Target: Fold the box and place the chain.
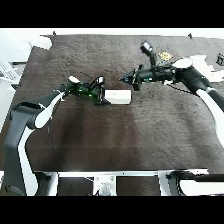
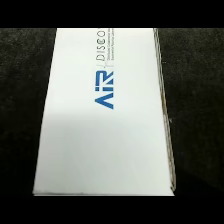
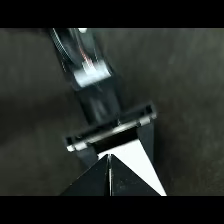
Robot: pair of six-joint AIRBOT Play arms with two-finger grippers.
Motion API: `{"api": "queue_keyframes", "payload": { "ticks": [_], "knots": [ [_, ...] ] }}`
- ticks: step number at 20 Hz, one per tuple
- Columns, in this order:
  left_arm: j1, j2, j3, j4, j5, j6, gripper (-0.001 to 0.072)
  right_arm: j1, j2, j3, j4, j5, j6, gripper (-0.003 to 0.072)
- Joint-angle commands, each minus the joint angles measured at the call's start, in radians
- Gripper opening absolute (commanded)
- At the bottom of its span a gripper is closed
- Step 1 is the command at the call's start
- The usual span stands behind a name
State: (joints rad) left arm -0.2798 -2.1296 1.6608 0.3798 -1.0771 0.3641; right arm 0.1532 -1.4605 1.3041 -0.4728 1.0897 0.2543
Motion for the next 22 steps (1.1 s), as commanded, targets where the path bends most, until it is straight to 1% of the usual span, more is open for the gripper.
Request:
{"api": "queue_keyframes", "payload": {
  "ticks": [1, 5, 7, 8, 10, 12, 16, 17, 18, 20, 22],
  "knots": [
    [0.001, 0.000, 0.000, 0.001, 0.003, 0.003, 0.0351, 0.002, 0.231, -0.164, 0.012, -0.130, 0.084, 0.0008],
    [0.001, 0.000, 0.000, 0.002, -0.008, 0.003, 0.0351, 0.002, 0.491, -0.504, 0.012, -0.296, 0.094, 0.0009],
    [0.001, 0.000, 0.000, 0.001, -0.005, 0.003, 0.0350, 0.002, 0.569, -0.661, 0.013, -0.393, 0.094, 0.0010],
    [0.001, 0.000, 0.000, 0.001, -0.005, 0.003, 0.0351, 0.002, 0.586, -0.720, 0.013, -0.414, 0.094, 0.0010],
    [0.001, 0.000, 0.000, 0.001, -0.004, 0.003, 0.0350, 0.004, 0.591, -0.789, 0.013, -0.412, 0.094, 0.0010],
    [0.000, 0.000, 0.000, -0.003, -0.006, 0.003, 0.0351, 0.003, 0.591, -0.825, 0.013, -0.410, 0.093, 0.0010],
    [0.000, 0.000, 0.000, -0.003, -0.005, 0.002, 0.0349, 0.003, 0.591, -0.835, 0.012, -0.410, 0.088, 0.0010],
    [0.000, 0.001, 0.000, -0.021, 0.003, -0.002, 0.0276, 0.003, 0.591, -0.835, 0.013, -0.410, 0.085, 0.0011],
    [0.005, 0.011, 0.001, -0.023, 0.005, -0.038, 0.0018, 0.003, 0.591, -0.835, 0.013, -0.410, 0.086, 0.0011],
    [0.031, 0.065, 0.003, -0.020, 0.041, -0.163, 0.0019, 0.003, 0.591, -0.835, 0.013, -0.410, 0.086, 0.0011],
    [0.086, 0.154, 0.003, 0.006, 0.091, -0.278, 0.0018, 0.001, 0.591, -0.835, 0.013, -0.410, 0.086, 0.0011]
  ]
}}
